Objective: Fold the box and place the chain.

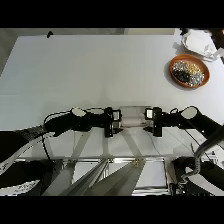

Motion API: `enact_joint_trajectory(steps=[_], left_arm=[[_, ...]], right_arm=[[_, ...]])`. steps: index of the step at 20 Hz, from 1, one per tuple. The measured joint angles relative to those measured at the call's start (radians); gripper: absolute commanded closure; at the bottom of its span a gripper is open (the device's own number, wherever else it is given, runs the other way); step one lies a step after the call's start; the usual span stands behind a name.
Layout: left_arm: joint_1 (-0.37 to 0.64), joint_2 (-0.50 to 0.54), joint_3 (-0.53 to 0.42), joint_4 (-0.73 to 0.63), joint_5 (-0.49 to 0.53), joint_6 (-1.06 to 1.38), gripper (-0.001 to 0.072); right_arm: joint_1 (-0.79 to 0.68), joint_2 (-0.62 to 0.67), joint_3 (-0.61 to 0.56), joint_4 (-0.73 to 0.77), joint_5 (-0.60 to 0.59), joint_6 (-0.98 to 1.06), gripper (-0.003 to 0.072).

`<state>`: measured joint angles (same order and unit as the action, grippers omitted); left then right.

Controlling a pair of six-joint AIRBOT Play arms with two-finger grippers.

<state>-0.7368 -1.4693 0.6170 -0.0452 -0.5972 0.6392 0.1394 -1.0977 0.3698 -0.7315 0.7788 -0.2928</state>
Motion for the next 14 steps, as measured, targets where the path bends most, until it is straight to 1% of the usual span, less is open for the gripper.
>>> enact_joint_trajectory(steps=[1, 4, 7, 9, 11, 12, 14], left_arm=[[0.000, 0.000, 0.000, -0.002, 0.003, 0.000, 0.0435], [0.000, 0.000, 0.000, -0.001, 0.002, -0.001, 0.0435], [0.000, 0.000, 0.000, 0.000, 0.001, -0.001, 0.0435], [0.000, 0.000, 0.000, 0.000, 0.000, -0.001, 0.0434], [0.000, 0.000, 0.000, 0.000, 0.000, -0.001, 0.0434], [0.000, 0.000, 0.000, 0.000, 0.000, 0.000, 0.0434], [0.000, 0.000, 0.000, 0.000, -0.001, 0.000, 0.0435]], right_arm=[[0.000, 0.000, 0.000, -0.006, -0.008, 0.005, -0.0009], [0.000, 0.012, 0.000, -0.021, -0.008, 0.039, -0.0009], [0.000, 0.048, 0.000, -0.072, -0.006, 0.097, -0.0009], [0.000, 0.087, 0.000, -0.124, 0.006, 0.149, -0.0009], [0.000, 0.132, 0.000, -0.209, 0.028, 0.220, -0.0006], [0.000, 0.157, 0.000, -0.265, 0.045, 0.264, 0.0025], [0.000, 0.221, 0.000, -0.380, 0.079, 0.366, 0.0412]])
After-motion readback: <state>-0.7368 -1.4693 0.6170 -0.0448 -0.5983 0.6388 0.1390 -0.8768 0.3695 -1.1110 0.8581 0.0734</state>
